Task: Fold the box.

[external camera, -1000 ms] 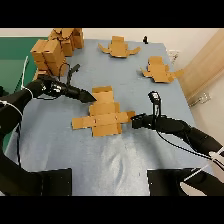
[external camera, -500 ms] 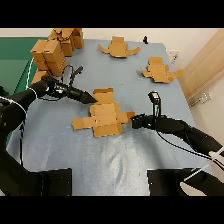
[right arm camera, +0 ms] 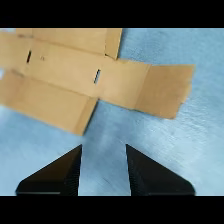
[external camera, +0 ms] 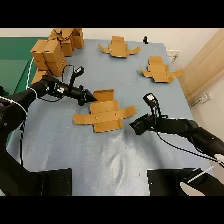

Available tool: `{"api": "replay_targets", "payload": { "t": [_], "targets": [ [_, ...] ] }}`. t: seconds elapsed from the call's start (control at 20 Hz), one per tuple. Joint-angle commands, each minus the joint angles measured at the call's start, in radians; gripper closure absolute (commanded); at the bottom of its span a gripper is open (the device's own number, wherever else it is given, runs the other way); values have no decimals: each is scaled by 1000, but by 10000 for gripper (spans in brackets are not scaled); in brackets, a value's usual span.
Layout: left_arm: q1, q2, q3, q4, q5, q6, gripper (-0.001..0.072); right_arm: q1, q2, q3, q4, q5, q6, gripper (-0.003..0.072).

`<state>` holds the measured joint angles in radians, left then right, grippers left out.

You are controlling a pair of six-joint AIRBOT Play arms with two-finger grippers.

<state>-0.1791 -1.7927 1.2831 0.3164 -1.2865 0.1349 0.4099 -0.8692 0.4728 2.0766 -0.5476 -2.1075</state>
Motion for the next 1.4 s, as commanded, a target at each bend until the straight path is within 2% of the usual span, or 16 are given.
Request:
{"api": "replay_targets", "payload": {
  "t": [0.0,0.1,0.2,0.45,0.6,0.75,1.05,1.35],
  "targets": [
    [-2,0,1,14,-25,183,698,39,74,26,-267,-165,-152,252],
    [-2,0,1,34,-43,224,698,130,92,27,-255,-143,-376,252],
    [-2,0,1,52,-51,225,698,230,73,27,-261,-91,-472,252],
    [-1,0,1,51,-49,236,696,341,-120,27,-278,116,-478,252],
    [-1,0,1,51,-48,236,695,408,-221,71,-274,155,-475,252],
    [-1,0,1,51,-48,236,695,458,-257,116,-270,162,-461,252],
    [-1,0,1,50,-49,235,695,459,-315,120,-269,194,-421,252],
    [-1,0,1,51,-65,232,695,449,-377,129,-270,340,-421,253]
  ]
}}
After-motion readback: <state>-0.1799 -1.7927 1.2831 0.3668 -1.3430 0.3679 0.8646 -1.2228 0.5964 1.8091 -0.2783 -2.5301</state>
